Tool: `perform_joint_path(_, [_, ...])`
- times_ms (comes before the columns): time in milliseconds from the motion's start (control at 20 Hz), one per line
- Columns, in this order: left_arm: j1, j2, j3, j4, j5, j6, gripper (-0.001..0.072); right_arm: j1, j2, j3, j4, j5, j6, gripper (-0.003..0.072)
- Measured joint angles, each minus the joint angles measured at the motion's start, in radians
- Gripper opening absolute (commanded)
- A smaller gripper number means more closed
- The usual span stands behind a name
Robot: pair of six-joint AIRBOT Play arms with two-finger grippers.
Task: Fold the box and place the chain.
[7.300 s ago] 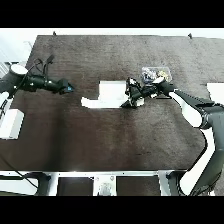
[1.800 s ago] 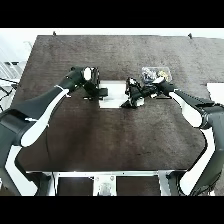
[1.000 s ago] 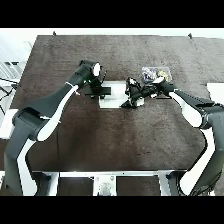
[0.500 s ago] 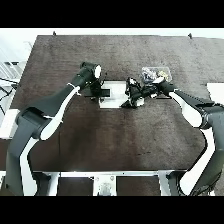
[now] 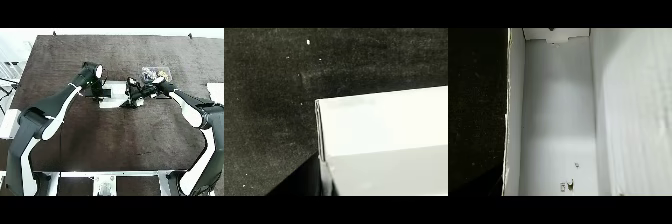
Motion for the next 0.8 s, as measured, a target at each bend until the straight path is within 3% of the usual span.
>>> perform_joint_path(100, [-0.003, 0.001, 0.002, -0.009, -0.003, 0.005, 0.0257, -0.002, 0.0, 0.0, -0.006, 0.0, -0.003, 0.0457])
perform_joint_path(150, [-0.005, 0.003, 0.003, -0.012, -0.003, 0.005, 0.03, -0.002, 0.0, 0.0, -0.006, 0.0, -0.003, 0.0457])
perform_joint_path(250, [-0.006, 0.004, 0.005, -0.008, -0.007, 0.005, 0.0317, -0.002, 0.0, 0.0, -0.005, 0.0, -0.003, 0.0457])
perform_joint_path(350, [-0.005, 0.009, 0.011, -0.002, -0.021, 0.006, 0.0434, -0.002, 0.0, 0.0, -0.005, 0.0, -0.003, 0.0457])
perform_joint_path(800, [-0.005, 0.13, 0.023, 0.056, -0.12, 0.062, 0.0434, -0.002, 0.0, 0.0, -0.003, -0.001, -0.001, 0.0457])
